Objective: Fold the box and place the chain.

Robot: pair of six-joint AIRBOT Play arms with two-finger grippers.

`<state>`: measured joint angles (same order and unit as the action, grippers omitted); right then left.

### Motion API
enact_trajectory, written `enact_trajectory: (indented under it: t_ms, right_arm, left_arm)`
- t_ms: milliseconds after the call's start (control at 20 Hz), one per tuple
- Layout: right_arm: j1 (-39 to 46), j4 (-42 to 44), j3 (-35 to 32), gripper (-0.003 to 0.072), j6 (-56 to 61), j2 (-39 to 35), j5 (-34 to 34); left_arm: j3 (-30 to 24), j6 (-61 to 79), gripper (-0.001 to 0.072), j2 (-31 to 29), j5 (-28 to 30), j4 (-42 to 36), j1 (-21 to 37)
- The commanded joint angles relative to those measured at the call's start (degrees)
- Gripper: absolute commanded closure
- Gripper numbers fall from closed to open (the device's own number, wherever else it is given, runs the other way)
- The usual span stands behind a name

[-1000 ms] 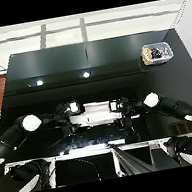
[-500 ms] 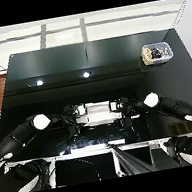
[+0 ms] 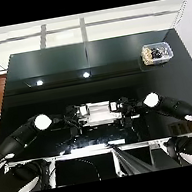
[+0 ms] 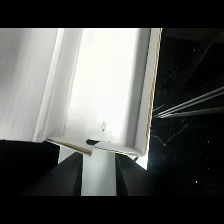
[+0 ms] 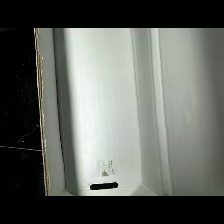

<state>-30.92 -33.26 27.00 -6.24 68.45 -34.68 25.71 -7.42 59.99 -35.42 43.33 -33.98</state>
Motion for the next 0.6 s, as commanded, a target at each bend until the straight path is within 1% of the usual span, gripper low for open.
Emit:
enact_trajectory:
  t_ms: [0,150,250,500,550]
  right_arm:
    - [-0.02,0.02,-0.04,0.0253,0.02,0.04,-0.02]
    - [-0.02,0.02,-0.04,0.0253,0.02,0.04,-0.02]
    - [-0.02,0.00,-0.04,0.0253,0.00,0.04,0.00]
    - [-0.02,0.02,-0.04,0.0253,0.02,0.04,0.00]
    - [-0.02,0.02,-0.04,0.0253,0.02,0.04,0.00]
  left_arm:
    - [0.04,1.84,0.0482,1.62,0.57,-6.51,-0.79]
    - [0.07,5.97,0.0482,3.41,1.88,-11.41,-2.21]
    - [0.07,5.97,0.0482,4.09,2.62,-11.43,-2.23]
    - [0.07,5.99,0.0492,4.31,2.43,-11.39,-2.23]
    - [0.07,5.97,0.0473,4.33,2.58,-11.39,-2.23]
